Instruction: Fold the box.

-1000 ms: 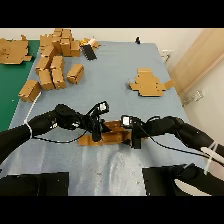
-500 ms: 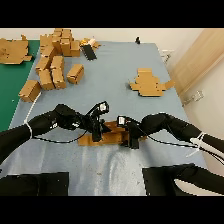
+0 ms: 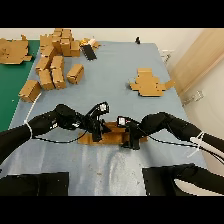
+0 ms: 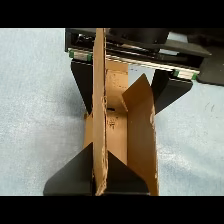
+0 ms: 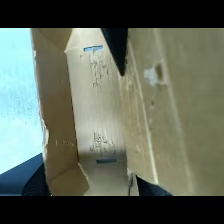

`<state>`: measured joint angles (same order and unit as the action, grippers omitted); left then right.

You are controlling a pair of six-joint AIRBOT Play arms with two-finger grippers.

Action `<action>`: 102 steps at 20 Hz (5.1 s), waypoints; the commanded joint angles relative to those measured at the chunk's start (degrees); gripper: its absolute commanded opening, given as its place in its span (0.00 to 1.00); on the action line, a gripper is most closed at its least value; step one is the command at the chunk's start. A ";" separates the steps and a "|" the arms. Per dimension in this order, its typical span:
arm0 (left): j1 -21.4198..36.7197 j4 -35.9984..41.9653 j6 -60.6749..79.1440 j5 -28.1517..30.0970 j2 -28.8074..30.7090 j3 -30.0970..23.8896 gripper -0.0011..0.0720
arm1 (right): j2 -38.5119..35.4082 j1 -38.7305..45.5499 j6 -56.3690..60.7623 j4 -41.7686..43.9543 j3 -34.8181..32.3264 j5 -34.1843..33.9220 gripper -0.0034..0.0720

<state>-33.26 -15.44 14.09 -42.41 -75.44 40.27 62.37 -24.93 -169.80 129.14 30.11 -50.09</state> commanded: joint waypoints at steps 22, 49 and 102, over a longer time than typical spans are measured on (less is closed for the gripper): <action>0.07 0.13 -1.27 -0.02 0.20 0.92 0.03 | -0.66 -0.04 1.79 -2.01 0.48 3.98 0.98; 0.02 0.00 -2.14 -1.68 0.42 1.57 0.03 | 0.92 -0.04 1.77 -2.49 0.46 5.01 0.81; -0.94 -31.65 -87.62 -31.01 18.60 -3.58 0.03 | 1.57 -1.20 1.77 -5.07 0.46 4.17 0.71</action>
<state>-29.12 -56.86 -58.92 -72.34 -57.39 38.92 63.92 -26.09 -168.05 124.07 30.57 -45.89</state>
